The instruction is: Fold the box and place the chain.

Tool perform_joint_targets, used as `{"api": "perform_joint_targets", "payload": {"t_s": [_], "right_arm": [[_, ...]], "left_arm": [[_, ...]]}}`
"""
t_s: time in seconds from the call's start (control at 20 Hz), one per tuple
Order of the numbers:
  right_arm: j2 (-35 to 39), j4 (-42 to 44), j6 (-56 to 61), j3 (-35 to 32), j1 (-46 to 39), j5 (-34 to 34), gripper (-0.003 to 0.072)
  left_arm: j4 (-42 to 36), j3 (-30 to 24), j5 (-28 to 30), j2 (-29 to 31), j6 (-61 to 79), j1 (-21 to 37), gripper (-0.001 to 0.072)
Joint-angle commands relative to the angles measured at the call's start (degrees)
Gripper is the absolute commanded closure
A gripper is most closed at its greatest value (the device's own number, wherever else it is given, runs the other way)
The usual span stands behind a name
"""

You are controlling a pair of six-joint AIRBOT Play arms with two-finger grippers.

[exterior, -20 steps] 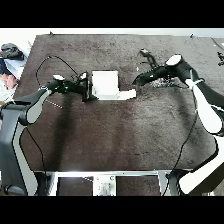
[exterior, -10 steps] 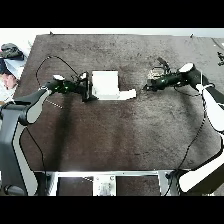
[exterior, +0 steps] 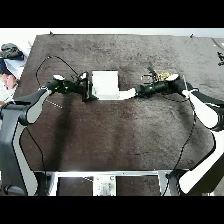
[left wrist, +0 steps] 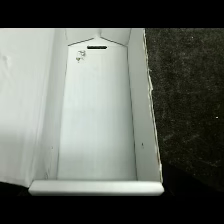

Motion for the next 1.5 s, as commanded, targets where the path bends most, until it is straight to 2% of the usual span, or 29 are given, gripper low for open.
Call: {"api": "perform_joint_targets", "payload": {"t_s": [0.0, 0.1, 0.15, 0.2, 0.35, 0.45, 0.55, 0.7, 0.8, 0.95, 1.1, 1.3, 1.45], "right_arm": [[-0.76, 8.22, -3.48, 0.59, 1.68, 2.73, 0.0634], [-0.79, 10.91, -3.41, 2.43, 1.7, 5.31, 0.0613], [-0.79, 11.21, -3.39, 3.56, 1.73, 6.6, 0.0446], [-0.79, 11.21, -2.97, 4.9, 1.77, 7.93, 0.0383], [-0.79, 8.59, -1.16, 7.87, 2.6, 9.4, 0.038], [-0.79, 4.02, 1.44, 9.05, 3.89, 9.35, 0.0172], [-0.79, 0.2, 2.08, 10.21, 5.49, 9.27, 0.0174], [-0.92, -0.87, 3.58, 11.34, 7.43, 8.26, 0.0175], [-0.96, -2.23, 5.35, 12.35, 8.52, 8.31, 0.0224], [-0.96, -4.85, 6.97, 14.75, 10.34, 8.17, 0.0225], [-0.96, -12.59, 11.47, 17.22, 12.39, 7.13, 0.0224], [-0.98, -18.43, 14.97, 18.64, 15.47, 4.22, 0.0224], [-1.22, -19.54, 16.02, 18.64, 16.79, 2.29, 0.0224]], "left_arm": [[0.0, 0.0, 0.02, -0.04, 0.0, 0.02, 0.0291], [0.0, 0.0, 0.02, -0.04, 0.0, 0.02, 0.0291], [0.0, 0.0, 0.02, -0.04, 0.0, 0.02, 0.0292], [0.0, 0.0, 0.02, -0.04, 0.0, 0.02, 0.0291], [0.0, 0.0, 0.02, -0.04, 0.0, 0.02, 0.0292], [0.0, 0.0, 0.02, -0.04, 0.02, 0.02, 0.0291], [0.0, 0.0, 0.02, -0.04, 0.0, 0.02, 0.0292], [0.0, 0.0, 0.02, -0.04, 0.0, 0.02, 0.0291], [0.0, 0.0, 0.02, -0.04, 0.0, 0.02, 0.0291], [0.0, 0.0, 0.02, -0.04, 0.0, 0.02, 0.0291], [0.0, 0.0, 0.02, -0.04, 0.0, 0.02, 0.0292], [0.0, 0.0, 0.02, -0.04, 0.0, 0.02, 0.0291], [0.0, 0.0, 0.02, -0.04, 0.0, 0.02, 0.0291]]}}
